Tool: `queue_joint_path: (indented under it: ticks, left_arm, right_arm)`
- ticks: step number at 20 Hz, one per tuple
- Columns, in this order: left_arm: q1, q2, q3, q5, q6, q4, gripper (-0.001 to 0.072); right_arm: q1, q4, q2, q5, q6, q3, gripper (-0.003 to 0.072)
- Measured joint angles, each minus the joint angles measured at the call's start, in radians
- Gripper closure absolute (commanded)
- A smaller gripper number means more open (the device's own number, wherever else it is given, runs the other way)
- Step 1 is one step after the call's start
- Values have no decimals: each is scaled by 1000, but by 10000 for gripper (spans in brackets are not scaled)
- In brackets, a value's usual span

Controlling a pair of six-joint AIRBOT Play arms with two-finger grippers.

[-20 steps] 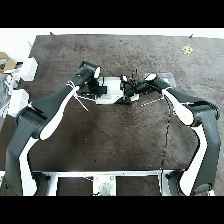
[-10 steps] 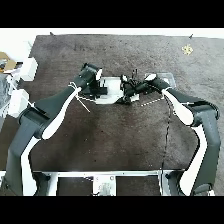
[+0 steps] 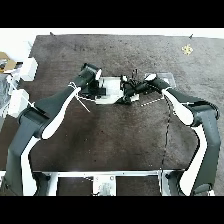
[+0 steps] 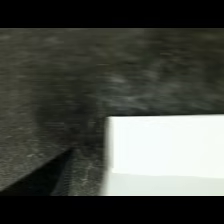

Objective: Fold the box and place the chain.

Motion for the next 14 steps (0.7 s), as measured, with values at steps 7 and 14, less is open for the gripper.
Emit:
queue_joint_path:
  ticks: [7, 14]
  left_arm:
    - [-3, 7, 25, 10, 47, -32, 353]
    - [-3, 63, 87, -84, 87, -31, 353]
  right_arm:
    - [0, 0, 0, 0, 0, 0, 239]
    - [0, 0, 0, 0, 1, 0, 239]
